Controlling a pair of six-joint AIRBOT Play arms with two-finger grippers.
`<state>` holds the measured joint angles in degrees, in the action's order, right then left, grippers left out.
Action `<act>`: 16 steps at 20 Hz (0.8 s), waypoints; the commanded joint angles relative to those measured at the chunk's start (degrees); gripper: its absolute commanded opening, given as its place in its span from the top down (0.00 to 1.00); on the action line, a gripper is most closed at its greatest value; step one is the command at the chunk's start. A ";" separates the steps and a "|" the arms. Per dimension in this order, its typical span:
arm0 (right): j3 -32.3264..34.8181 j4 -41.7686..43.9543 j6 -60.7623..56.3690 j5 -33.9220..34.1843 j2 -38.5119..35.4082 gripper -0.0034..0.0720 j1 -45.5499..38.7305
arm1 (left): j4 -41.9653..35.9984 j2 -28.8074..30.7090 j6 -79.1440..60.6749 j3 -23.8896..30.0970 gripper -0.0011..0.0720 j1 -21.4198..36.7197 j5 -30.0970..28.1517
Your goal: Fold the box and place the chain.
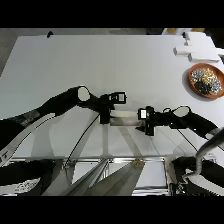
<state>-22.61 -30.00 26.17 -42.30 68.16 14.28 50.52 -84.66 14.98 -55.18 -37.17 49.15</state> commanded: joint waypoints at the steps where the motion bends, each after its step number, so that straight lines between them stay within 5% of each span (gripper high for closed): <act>1: 0.00 0.04 -0.20 0.02 -0.07 0.62 0.00 | 6.95 3.91 6.82 -0.07 0.44 0.09 5.57; 5: 0.00 0.07 -0.20 0.02 -0.07 0.62 0.00 | 15.45 9.22 15.65 -0.07 0.48 0.94 11.43; 7: 0.00 0.07 -0.20 0.00 -0.07 0.62 0.00 | 18.69 12.04 16.83 -0.07 0.98 0.87 16.76; 12: 0.00 0.07 -0.20 0.00 -0.07 0.62 0.00 | 17.59 14.10 21.84 -0.07 0.99 -4.90 19.19; 16: 0.00 0.07 -0.20 0.00 -0.07 0.62 0.00 | 15.61 14.01 22.71 -0.07 0.98 -13.42 4.57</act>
